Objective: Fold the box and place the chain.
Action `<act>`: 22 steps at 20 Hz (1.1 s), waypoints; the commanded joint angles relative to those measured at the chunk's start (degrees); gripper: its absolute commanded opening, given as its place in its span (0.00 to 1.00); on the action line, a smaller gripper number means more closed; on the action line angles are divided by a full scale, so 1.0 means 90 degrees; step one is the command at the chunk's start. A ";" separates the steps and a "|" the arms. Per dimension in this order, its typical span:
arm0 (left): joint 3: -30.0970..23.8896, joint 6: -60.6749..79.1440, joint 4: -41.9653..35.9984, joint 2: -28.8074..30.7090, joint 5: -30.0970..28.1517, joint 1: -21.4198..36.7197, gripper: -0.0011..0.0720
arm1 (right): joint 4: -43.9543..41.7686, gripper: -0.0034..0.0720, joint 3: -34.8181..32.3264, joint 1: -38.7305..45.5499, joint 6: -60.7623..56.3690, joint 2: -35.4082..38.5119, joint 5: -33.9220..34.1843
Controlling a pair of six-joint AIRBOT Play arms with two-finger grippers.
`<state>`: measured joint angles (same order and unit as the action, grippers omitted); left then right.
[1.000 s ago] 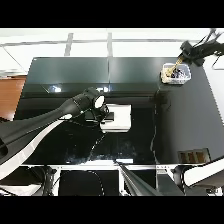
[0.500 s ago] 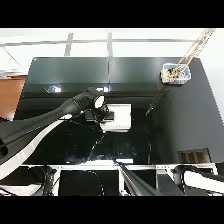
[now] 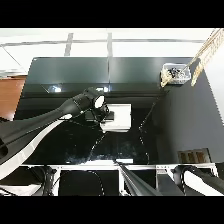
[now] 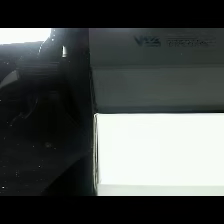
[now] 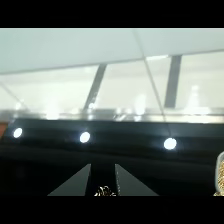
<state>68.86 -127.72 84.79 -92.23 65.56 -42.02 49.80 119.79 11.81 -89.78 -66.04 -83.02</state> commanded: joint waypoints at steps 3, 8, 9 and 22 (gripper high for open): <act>0.0000 0.0000 0.0000 -0.0002 0.0002 0.0002 0.05 | -0.0359 0.06 -0.0826 -0.0680 0.0204 0.0452 -0.1241; 0.0000 0.0000 0.0002 -0.0002 0.0002 0.0005 0.06 | -0.0350 0.06 -0.2152 -0.2086 0.0369 0.0527 -0.1460; 0.0000 0.0000 0.0002 -0.0002 0.0002 0.0002 0.06 | -0.0333 0.06 -0.2446 -0.2331 0.0381 0.0527 -0.1333; 0.0000 0.0000 0.0000 -0.0002 0.0007 0.0002 0.06 | -0.0750 0.07 -0.5717 -0.3857 0.0398 0.0338 0.1984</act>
